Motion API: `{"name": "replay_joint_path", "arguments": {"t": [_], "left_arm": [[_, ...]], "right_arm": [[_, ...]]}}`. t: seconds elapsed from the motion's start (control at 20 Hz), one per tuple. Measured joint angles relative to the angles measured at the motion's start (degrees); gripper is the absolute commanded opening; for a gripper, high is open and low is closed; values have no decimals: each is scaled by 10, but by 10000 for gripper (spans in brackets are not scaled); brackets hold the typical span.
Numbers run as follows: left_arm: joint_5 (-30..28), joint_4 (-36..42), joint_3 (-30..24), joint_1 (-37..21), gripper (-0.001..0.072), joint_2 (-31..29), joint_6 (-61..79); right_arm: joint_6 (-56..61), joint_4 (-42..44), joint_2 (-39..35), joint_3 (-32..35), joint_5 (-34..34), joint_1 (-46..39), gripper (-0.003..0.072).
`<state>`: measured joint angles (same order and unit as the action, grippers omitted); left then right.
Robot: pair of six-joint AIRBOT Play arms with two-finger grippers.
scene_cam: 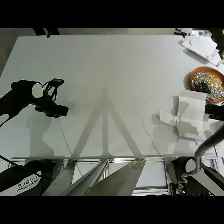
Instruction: Fold the box and place the chain.
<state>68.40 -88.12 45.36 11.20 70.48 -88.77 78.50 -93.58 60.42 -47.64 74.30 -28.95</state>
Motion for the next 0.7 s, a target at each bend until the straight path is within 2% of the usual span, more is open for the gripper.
{"name": "replay_joint_path", "arguments": {"t": [0.1,0.15,0.2,0.25,0.4,0.6,0.7], "left_arm": [[0,0,0,0,14,0,0],[0,0,0,0,14,0,0],[0,0,0,0,14,0,0],[0,0,0,0,14,0,0],[0,0,0,0,14,0,0],[0,0,0,0,14,0,0],[0,0,0,0,14,0,0]], "right_arm": [[-3,5,0,0,-5,-2,29],[-4,7,0,-1,-8,-2,127],[-5,6,0,-2,-9,-3,366],[-5,5,0,-5,-10,-3,464],[-2,-29,0,-25,-13,-3,464],[6,-125,4,-51,-14,-18,466],[-1,-138,19,-56,-16,-38,486]]}}
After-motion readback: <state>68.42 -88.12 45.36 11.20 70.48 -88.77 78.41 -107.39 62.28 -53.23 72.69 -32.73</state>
